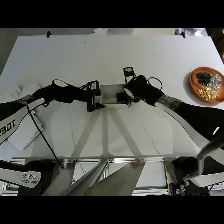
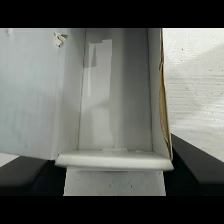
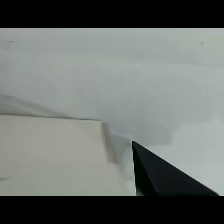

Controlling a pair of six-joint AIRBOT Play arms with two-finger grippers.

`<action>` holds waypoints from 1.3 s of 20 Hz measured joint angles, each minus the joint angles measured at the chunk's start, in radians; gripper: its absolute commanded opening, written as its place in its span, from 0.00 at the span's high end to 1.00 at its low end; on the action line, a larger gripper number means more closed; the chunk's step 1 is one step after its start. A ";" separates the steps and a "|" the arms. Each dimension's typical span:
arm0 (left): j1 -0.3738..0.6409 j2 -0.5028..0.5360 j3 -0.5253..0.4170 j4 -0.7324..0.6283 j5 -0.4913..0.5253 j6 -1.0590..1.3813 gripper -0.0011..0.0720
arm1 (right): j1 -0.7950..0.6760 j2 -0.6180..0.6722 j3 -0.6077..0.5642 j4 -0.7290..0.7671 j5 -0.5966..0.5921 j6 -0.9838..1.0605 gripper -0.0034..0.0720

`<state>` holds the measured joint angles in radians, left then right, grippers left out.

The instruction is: Fold the box and place the chain.

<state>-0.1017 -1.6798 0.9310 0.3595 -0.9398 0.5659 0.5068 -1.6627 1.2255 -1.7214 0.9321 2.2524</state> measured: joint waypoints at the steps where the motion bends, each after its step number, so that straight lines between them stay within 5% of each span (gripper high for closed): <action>1: 0.000 0.000 0.000 0.000 0.000 0.000 0.52 | 0.003 0.008 0.000 0.004 0.003 -0.001 0.44; 13: 0.000 0.000 0.000 0.000 0.000 -0.002 0.52 | -0.105 0.270 0.000 -0.124 0.163 -0.074 0.43; 19: 0.000 0.000 0.000 0.000 0.000 -0.002 0.52 | -0.415 0.380 0.000 -0.214 0.225 -0.351 0.43; 26: 0.000 0.000 0.000 -0.001 0.000 -0.002 0.52 | -0.861 0.336 0.000 -0.151 0.117 -0.566 0.42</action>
<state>-0.1017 -1.6802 0.9310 0.3588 -0.9394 0.5640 -0.3542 -1.3270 1.2255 -1.8729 1.0496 1.6859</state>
